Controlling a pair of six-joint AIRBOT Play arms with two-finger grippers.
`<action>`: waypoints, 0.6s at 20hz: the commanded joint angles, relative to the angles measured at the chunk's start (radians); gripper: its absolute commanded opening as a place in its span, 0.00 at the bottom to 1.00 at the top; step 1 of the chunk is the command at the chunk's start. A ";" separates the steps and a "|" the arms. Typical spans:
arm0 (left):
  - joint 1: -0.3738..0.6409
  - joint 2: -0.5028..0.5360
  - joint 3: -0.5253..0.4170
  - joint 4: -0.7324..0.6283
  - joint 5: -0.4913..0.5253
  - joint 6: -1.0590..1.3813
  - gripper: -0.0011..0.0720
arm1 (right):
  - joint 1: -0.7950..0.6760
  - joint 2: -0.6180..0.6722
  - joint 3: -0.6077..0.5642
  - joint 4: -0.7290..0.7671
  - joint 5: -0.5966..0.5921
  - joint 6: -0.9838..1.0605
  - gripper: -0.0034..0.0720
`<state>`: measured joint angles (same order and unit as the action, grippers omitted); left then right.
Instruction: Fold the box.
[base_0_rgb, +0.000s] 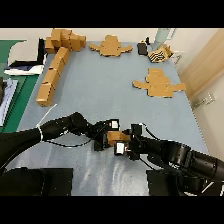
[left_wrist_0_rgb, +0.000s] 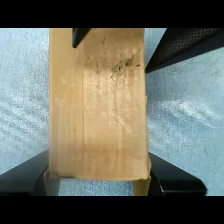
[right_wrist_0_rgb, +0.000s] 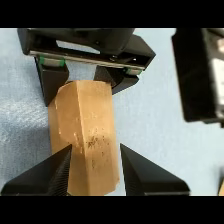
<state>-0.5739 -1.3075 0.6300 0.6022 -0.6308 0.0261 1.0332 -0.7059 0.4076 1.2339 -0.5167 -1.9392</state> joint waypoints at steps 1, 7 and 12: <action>0.001 -0.001 -0.001 0.000 0.000 0.000 0.70 | 0.003 0.007 0.000 -0.062 -0.003 0.040 0.63; 0.001 -0.001 -0.001 0.000 0.000 0.000 0.70 | 0.003 0.007 0.008 -0.078 0.013 0.048 0.51; 0.001 -0.001 -0.001 0.000 0.000 0.000 0.70 | 0.003 0.007 0.013 -0.074 0.017 0.048 0.49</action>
